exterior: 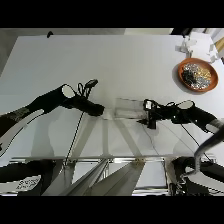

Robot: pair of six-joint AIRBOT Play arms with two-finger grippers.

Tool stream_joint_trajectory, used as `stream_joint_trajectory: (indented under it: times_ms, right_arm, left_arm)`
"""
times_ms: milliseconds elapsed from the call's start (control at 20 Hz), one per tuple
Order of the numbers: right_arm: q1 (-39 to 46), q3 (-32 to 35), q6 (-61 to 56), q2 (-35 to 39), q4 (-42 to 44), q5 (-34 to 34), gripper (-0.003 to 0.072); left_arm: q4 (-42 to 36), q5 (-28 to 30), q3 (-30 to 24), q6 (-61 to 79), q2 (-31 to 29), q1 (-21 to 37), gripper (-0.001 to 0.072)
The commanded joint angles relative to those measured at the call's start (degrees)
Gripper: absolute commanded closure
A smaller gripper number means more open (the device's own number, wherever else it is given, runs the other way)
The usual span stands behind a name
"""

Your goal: Fold the box and place the chain.

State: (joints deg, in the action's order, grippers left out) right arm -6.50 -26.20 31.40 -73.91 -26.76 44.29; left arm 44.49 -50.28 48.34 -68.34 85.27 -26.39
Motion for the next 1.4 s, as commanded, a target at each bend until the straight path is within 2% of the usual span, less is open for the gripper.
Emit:
stream_joint_trajectory:
  times_ms: [0, 400, 550, 750, 850, 1150, 1200, 1250, 1300, 1350]
  right_arm:
    - [0.0, 0.0, 0.0, 0.0, 0.0, 0.0, 0.0273]
    - [0.0, 0.0, 0.0, 0.0, 0.0, 0.0, 0.0273]
    - [0.0, 0.0, 0.0, 0.0, 0.0, 0.0, 0.0273]
    - [0.0, 0.0, 0.0, 0.0, 0.0, 0.0, 0.0273]
    - [0.0, 0.0, 0.0, 0.0, 0.0, 0.0, 0.0273]
    - [0.0, 0.0, 0.0, 0.0, 0.0, 0.0, 0.0273]
    - [0.0, 0.0, 0.0, 0.0, 0.0, 0.0, 0.0273]
    - [0.0, 0.0, 0.0, 0.0, 0.0, 0.0, 0.0273]
    - [0.0, 0.0, 0.0, 0.0, 0.0, 0.0, 0.0273]
    - [0.0, 0.0, 0.0, 0.0, 0.0, 0.0, 0.0273]
  left_arm:
    - [-4.4, 0.3, 0.0, 1.2, 0.2, -1.3, 0.0702]
    - [-6.4, 0.9, 0.0, 3.0, -3.1, -3.1, 0.0697]
    - [-7.5, 0.7, 0.2, 3.0, -4.1, -3.7, 0.0596]
    - [-9.4, 0.3, 0.9, 2.5, -4.1, -5.1, 0.0594]
    - [-9.4, 0.2, 2.0, 2.5, -4.1, -5.1, 0.0559]
    - [-9.4, -0.1, 2.8, 2.0, -3.9, -5.2, 0.0557]
    - [-9.0, 0.1, 2.8, 0.6, -3.8, -5.3, 0.0540]
    - [-8.2, 0.6, 2.8, -0.5, -3.7, -5.6, 0.0467]
    - [-6.4, 1.6, 2.8, -1.8, -3.5, -6.1, 0.0425]
    - [-4.9, 2.7, 2.9, -4.0, -3.2, -6.6, 0.0425]
